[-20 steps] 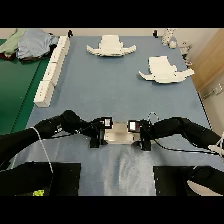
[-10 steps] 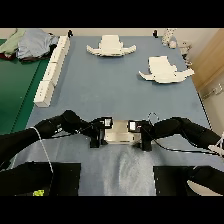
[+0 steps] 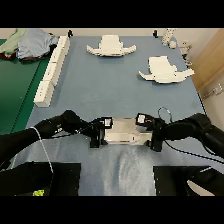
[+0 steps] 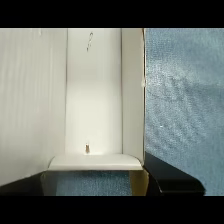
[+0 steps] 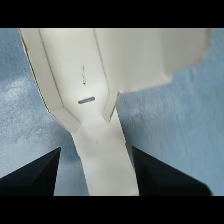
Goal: Fold the box.
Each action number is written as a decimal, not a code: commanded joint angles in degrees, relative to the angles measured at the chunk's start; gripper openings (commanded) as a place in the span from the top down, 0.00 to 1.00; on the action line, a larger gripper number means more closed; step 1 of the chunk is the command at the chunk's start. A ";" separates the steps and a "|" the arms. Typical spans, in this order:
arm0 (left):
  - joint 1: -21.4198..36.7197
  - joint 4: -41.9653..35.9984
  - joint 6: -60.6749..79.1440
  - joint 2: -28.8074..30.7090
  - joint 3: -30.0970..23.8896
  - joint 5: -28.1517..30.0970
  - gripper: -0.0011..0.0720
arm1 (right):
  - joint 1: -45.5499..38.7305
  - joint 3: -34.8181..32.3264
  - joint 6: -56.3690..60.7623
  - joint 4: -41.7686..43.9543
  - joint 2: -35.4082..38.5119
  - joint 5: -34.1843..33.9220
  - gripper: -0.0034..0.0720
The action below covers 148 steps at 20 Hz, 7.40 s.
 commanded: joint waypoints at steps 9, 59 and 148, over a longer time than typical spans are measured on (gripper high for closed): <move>0.00 0.02 0.02 -0.04 0.00 0.04 0.29 | 4.79 2.62 39.08 28.96 -4.20 12.72 0.53; 0.00 0.02 0.02 -0.04 0.00 0.04 0.29 | 5.42 -3.23 -7.13 -0.68 3.26 8.20 0.00; 0.00 0.00 0.02 -0.04 0.00 0.04 0.29 | -20.96 -1.29 40.09 26.49 -7.89 -6.03 0.95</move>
